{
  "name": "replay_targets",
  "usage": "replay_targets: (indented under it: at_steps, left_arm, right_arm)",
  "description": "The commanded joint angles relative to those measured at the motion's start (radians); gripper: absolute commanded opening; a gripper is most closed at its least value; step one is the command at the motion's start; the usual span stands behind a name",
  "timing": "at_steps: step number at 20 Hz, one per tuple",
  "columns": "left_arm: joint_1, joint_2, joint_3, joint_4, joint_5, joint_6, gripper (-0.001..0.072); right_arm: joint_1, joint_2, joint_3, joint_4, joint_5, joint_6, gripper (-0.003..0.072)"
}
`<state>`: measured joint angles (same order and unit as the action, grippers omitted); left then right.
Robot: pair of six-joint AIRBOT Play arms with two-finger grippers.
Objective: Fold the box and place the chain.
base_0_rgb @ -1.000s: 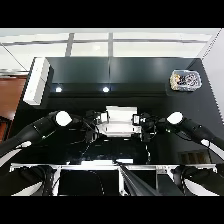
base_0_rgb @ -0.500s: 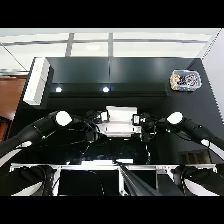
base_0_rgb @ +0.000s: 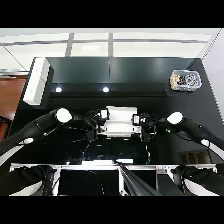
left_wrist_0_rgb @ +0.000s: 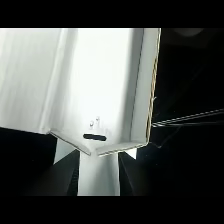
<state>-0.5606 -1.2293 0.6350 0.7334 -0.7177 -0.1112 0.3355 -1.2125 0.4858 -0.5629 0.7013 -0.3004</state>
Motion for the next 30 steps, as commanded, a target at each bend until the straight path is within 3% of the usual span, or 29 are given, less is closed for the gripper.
replay_targets:
  at_steps: [1, 4, 8, 10, 12, 13, 14, 15, 18, 19, 20, 21, 23, 24, 25, 26, 30]
  left_arm:
    - [0.002, -0.03, 0.005, -0.105, -0.001, 0.019, 0.0269]
    - [0.002, -0.044, 0.005, -0.222, 0.063, 0.036, 0.027]
    - [0.002, -0.08, 0.005, -0.299, 0.029, 0.116, 0.0268]
    - [0.002, -0.085, 0.005, -0.259, 0.016, 0.116, 0.0164]
    - [0.002, -0.085, 0.005, -0.254, 0.019, 0.115, 0.0142]
    - [0.002, -0.085, 0.006, -0.255, 0.019, 0.117, 0.016]
    - [0.002, -0.085, 0.007, -0.255, 0.018, 0.118, 0.026]
    - [0.002, -0.085, 0.007, -0.255, 0.016, 0.13, 0.0314]
    - [-0.001, -0.085, 0.007, -0.241, 0.007, 0.177, 0.0346]
    - [-0.006, -0.085, 0.007, -0.235, 0.01, 0.179, 0.0454]
    - [-0.014, -0.085, 0.008, -0.23, 0.009, 0.185, 0.0366]
    - [-0.023, -0.085, 0.009, -0.212, 0.01, 0.187, 0.0191]
    - [-0.035, -0.085, 0.01, -0.211, 0.011, 0.187, 0.0403]
    - [-0.034, -0.085, 0.011, -0.208, 0.011, 0.184, 0.0361]
    - [-0.026, -0.082, 0.017, -0.185, 0.01, 0.17, 0.0134]
    - [-0.011, -0.072, 0.029, -0.135, 0.005, 0.122, 0.0025]
    - [0.104, 0.071, 0.058, 0.057, -0.031, -0.222, 0.0025]
  right_arm:
    - [0.001, 0.0, 0.0, 0.0, 0.0, 0.0, 0.047]
    - [0.001, 0.0, 0.0, 0.0, 0.0, 0.0, 0.047]
    - [0.001, 0.0, 0.0, 0.0, 0.0, 0.0, 0.047]
    - [0.001, 0.0, 0.0, 0.0, 0.0, 0.0, 0.047]
    - [0.001, 0.0, 0.0, 0.0, 0.0, 0.0, 0.047]
    - [0.001, 0.0, 0.0, 0.0, 0.0, 0.0, 0.047]
    - [0.001, 0.0, 0.0, 0.0, 0.0, 0.0, 0.0471]
    - [0.001, 0.0, 0.0, 0.0, 0.0, 0.0, 0.047]
    - [0.001, 0.0, 0.0, 0.0, 0.0, 0.0, 0.047]
    - [0.001, 0.0, 0.0, 0.0, 0.0, 0.0, 0.047]
    - [0.001, 0.0, 0.0, 0.0, 0.0, 0.0, 0.047]
    - [0.001, 0.0, 0.0, 0.0, 0.0, 0.0, 0.047]
    - [0.001, 0.0, 0.0, 0.0, 0.0, 0.0, 0.047]
    - [0.001, 0.0, 0.0, 0.0, 0.0, 0.0, 0.047]
    - [0.001, 0.0, 0.0, 0.0, 0.0, 0.0, 0.047]
    - [0.001, 0.0, 0.0, 0.0, 0.0, 0.0, 0.047]
    - [0.001, 0.0, 0.0, 0.001, -0.001, 0.0, 0.047]
